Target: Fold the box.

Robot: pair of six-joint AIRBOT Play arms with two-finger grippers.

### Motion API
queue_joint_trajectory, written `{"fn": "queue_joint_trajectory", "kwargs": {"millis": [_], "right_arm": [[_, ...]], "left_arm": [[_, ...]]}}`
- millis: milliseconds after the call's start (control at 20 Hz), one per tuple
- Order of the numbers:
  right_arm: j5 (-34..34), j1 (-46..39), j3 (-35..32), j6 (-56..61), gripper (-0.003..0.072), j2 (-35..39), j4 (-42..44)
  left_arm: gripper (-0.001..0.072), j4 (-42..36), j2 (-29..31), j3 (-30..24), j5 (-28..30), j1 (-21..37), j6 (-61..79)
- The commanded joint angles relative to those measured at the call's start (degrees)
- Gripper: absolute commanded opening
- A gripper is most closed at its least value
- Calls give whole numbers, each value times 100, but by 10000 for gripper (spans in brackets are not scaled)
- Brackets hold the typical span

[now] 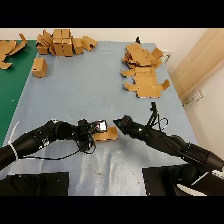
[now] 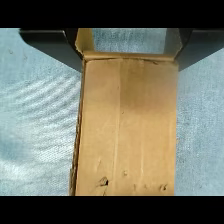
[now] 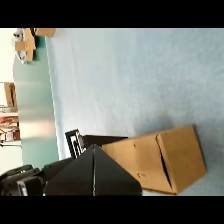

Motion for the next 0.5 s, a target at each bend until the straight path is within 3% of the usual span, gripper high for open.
{"fn": "queue_joint_trajectory", "kwargs": {"millis": [0,250,450], "right_arm": [[-125,-428,13,0,0,122,-166],[-155,-610,13,0,0,120,-337],[-210,-907,13,0,0,120,-452]], "left_arm": [[417,-83,-2,0,46,2,-354],[417,-50,-2,96,155,323,-1674],[417,-50,-2,398,142,1429,-2378]]}}
